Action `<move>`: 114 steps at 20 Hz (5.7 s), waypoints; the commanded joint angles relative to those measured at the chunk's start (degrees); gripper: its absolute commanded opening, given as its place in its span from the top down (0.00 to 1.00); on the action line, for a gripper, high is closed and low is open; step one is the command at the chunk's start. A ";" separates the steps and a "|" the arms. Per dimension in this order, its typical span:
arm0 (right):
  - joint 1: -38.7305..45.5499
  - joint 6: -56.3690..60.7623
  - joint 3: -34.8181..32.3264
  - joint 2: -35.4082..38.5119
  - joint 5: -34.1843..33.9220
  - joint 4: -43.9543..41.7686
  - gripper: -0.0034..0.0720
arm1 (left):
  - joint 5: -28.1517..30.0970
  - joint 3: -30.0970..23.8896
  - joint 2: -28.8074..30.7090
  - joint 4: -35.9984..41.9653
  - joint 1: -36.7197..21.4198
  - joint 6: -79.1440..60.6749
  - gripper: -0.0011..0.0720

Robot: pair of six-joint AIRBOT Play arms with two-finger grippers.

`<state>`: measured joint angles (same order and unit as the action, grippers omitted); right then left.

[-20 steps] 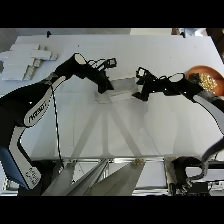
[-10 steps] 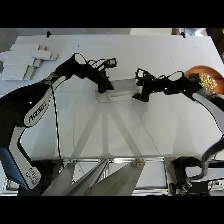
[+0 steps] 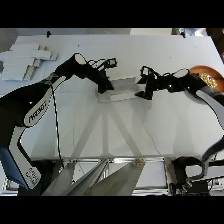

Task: Fold the box and place the chain.

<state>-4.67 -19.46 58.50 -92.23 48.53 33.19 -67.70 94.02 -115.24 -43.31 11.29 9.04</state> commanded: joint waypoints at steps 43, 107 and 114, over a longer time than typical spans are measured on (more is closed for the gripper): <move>-0.85 0.52 3.76 -9.68 13.38 -3.39 0.04 | -0.02 -0.02 0.00 -0.02 0.00 -0.02 0.97; -0.57 0.55 3.76 -9.68 13.64 -3.30 0.51 | -3.67 0.02 7.89 -10.23 -0.87 3.02 0.08; -0.57 0.55 3.76 -9.68 13.64 -3.30 0.51 | -27.52 -0.37 11.45 -3.19 -4.11 2.32 0.98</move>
<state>-5.23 -18.92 62.26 -101.95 62.15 29.89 -83.61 93.91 -104.75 -49.98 7.70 11.84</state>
